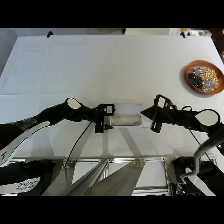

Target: Fold the box and place the chain.

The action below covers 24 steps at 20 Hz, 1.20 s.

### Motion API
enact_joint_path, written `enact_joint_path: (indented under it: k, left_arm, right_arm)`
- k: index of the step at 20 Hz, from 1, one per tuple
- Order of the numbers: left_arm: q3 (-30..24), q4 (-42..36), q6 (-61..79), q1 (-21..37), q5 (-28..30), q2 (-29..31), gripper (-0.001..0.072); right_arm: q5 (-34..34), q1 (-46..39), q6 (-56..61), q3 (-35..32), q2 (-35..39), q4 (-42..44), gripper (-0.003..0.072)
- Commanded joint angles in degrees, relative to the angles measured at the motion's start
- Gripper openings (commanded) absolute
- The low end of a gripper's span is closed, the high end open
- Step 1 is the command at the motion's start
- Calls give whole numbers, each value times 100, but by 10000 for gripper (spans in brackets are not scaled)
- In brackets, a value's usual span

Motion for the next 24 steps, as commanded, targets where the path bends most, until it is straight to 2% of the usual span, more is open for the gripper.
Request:
enact_joint_path:
  k: [1, 7, 9, 12, 18, 21, 23, 24]
  left_arm:
    - [0, 0, 0, 4, 4, 4, 273]
    - [0, 0, 0, 4, 2, 4, 273]
    - [0, 0, 0, 4, 4, 4, 273]
    - [0, 0, 0, 4, 4, 4, 273]
    - [0, 0, 0, 4, 4, 4, 273]
    - [0, 0, 0, 4, 4, 4, 273]
    - [0, 0, 0, 4, 4, 4, 273]
    - [0, 0, 0, 4, 4, 4, 273]
  right_arm:
    - [-391, 98, -345, 7, -122, 1224, 26]
    - [-2350, 673, -649, 7, -1263, 1943, 24]
    - [-2579, 684, -632, 7, -1707, 1985, 24]
    - [-2520, 684, -588, 7, -2052, 1985, 24]
    - [-2205, 684, -584, 125, -1954, 1978, 24]
    - [-1980, 682, -240, 293, -1193, 1808, 24]
    - [-1818, 682, 195, 297, -527, 1121, 24]
    - [-1613, 684, 317, 297, -168, 490, 24]
